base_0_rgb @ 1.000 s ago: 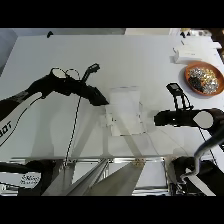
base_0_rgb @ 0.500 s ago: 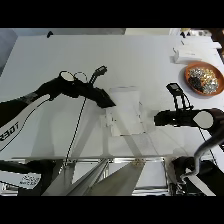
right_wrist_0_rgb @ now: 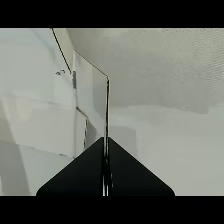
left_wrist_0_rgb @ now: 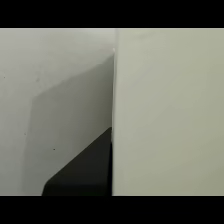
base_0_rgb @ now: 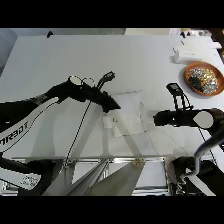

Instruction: Fold the box and place the chain.

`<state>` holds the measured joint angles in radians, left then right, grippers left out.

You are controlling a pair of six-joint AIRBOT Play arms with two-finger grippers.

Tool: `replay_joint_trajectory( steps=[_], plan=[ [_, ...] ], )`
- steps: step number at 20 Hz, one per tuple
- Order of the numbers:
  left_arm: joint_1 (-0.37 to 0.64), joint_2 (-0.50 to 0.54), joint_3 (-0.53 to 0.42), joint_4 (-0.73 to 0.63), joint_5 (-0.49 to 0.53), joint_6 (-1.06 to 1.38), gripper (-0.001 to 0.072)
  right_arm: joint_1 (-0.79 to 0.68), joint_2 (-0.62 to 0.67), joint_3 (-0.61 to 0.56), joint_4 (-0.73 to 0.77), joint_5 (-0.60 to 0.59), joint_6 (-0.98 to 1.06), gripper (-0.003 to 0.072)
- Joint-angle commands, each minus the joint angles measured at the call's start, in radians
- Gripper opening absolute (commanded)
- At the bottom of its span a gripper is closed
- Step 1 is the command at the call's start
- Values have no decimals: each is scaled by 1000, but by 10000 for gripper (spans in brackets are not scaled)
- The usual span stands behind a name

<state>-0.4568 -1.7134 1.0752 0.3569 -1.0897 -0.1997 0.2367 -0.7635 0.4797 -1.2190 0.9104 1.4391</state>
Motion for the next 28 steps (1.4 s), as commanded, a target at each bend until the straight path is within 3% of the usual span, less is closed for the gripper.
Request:
replay_joint_trajectory(
  steps=[1, 2, 4, 8, 10, 13, 16, 20, 28],
  plan=[
    [-7, 21, 1, -5, 2, 123, 5, 1, 1, 8, 36, 13, 0, 115],
    [-12, 34, 1, -2, 1, 153, 4, 1, 1, 21, 39, 28, 0, 223],
    [-25, 64, 1, 11, -2, 203, 4, 1, 1, 66, 36, 78, -1, 340],
    [-94, 145, -4, 184, -22, 179, -3, 0, 8, 193, -31, 207, 0, 345],
    [-149, 190, -43, 251, 23, 121, -4, 0, 38, 233, -76, 235, -1, 345],
    [-215, 229, -133, 180, 165, 216, -2, 0, 107, 237, -91, 227, -1, 345],
    [-232, 198, -153, 72, 283, 320, 3, 0, 125, 237, -85, 229, 0, 344],
    [-219, 134, -153, -136, 287, 520, 3, 0, 125, 237, -83, 228, -1, 344],
    [-216, 86, -153, -138, 315, 593, 5, 0, 125, 237, -83, 228, -1, 343]
  ],
)
